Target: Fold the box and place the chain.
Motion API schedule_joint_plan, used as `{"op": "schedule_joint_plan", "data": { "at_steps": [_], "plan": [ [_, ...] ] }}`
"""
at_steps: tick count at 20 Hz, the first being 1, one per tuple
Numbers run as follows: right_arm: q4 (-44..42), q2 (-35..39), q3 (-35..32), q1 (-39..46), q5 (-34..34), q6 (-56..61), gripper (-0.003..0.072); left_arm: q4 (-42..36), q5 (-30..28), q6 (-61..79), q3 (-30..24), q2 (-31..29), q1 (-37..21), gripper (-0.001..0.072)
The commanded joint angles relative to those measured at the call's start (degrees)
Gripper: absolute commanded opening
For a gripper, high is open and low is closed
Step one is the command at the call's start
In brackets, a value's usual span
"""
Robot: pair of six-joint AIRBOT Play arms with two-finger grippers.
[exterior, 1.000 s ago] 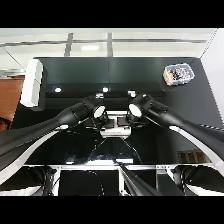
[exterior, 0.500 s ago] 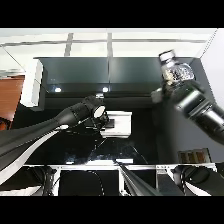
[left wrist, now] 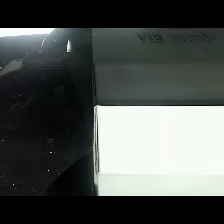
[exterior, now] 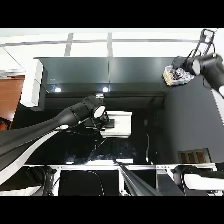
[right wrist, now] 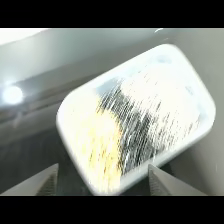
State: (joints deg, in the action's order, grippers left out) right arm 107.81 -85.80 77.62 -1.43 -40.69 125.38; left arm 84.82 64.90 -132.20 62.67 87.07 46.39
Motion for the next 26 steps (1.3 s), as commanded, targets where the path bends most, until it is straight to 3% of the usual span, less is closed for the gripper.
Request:
{"op": "schedule_joint_plan", "data": {
  "at_steps": [1, 4, 8, 12, 21, 23, 24, 25, 26],
  "plan": [
    [-4.07, -14.47, 18.86, 4.85, -8.39, -0.28, 0.0589, 0.00, 0.02, 0.00, 0.07, -0.02, 0.00, 0.0027],
    [-4.13, -23.96, 31.63, 7.39, -18.80, -0.31, 0.0590, -0.02, 0.11, 0.00, 0.07, -0.02, 0.00, 0.0028],
    [-8.96, -30.56, 37.94, 10.49, -25.20, -0.50, 0.0589, -0.02, 0.15, 0.00, 0.07, -0.02, 0.00, 0.0027],
    [-15.13, -32.98, 37.94, 12.31, -24.46, -1.05, 0.0589, -0.09, 0.31, 0.00, 0.07, -0.02, 0.00, 0.0027],
    [-14.82, -35.60, 37.94, 12.46, -18.51, -2.89, 0.0588, -0.26, 0.09, 0.00, 0.07, -0.02, 0.00, 0.0028],
    [-14.84, -35.87, 37.94, 12.46, -19.47, -3.15, 0.0444, -0.24, 0.09, 0.00, 0.07, -0.02, 0.00, 0.0027],
    [-15.41, -35.63, 38.10, 12.46, -20.24, -5.09, 0.0144, -0.26, 0.09, 0.00, 0.07, -0.02, 0.00, 0.0028],
    [-15.67, -35.06, 38.29, 12.44, -20.61, -6.45, 0.0024, -0.26, 0.09, 0.00, 0.07, -0.02, 0.00, 0.0027],
    [-15.61, -34.29, 38.64, 12.44, -20.90, -7.63, 0.0023, -0.26, 0.09, 0.00, 0.07, -0.02, 0.00, 0.0027]
  ]
}}
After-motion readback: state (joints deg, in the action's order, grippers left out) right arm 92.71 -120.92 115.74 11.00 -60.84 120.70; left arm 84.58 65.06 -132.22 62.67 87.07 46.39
